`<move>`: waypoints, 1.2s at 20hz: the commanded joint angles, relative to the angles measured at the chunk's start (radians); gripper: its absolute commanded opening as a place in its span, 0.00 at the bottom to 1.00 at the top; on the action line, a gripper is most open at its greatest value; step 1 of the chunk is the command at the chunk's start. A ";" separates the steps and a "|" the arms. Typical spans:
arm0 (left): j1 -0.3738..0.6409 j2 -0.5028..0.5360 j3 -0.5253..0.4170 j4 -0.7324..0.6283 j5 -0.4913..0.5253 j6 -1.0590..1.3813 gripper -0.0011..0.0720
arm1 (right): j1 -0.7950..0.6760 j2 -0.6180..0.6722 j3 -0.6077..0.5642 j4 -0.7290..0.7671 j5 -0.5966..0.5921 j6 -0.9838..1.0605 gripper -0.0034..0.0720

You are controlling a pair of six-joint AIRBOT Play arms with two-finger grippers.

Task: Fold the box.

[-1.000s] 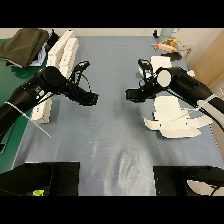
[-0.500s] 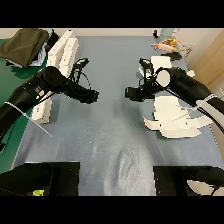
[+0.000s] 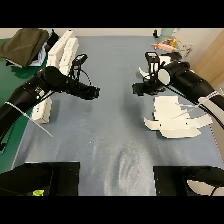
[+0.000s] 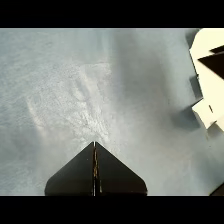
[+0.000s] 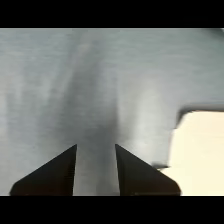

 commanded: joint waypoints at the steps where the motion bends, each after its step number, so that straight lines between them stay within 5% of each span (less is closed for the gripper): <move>1: 0.001 0.000 0.000 -0.006 0.041 0.000 0.04 | -0.023 0.037 0.021 -0.263 0.121 -0.021 0.54; 4: 0.001 0.000 0.000 -0.006 0.054 -0.020 0.04 | -0.208 0.063 0.026 -0.296 0.268 -0.115 0.54; 8: 0.001 0.000 0.000 -0.022 0.052 -0.026 0.06 | -0.628 0.044 0.026 -0.134 0.317 -0.289 0.54; 10: 0.001 0.000 0.000 -0.042 0.051 -0.027 0.71 | -0.823 0.015 0.026 -0.069 0.319 -0.388 0.54; 16: 0.003 0.000 0.000 -0.103 0.050 -0.027 0.74 | -1.143 -0.161 0.026 0.304 0.391 -0.700 0.54; 22: 0.003 -0.003 0.000 -0.122 0.026 -0.027 0.74 | -1.150 -0.229 0.026 0.295 0.440 -0.763 0.54; 24: 0.003 -0.003 0.000 -0.122 0.005 -0.026 0.74 | -1.149 -0.252 0.026 0.351 0.521 -0.805 0.43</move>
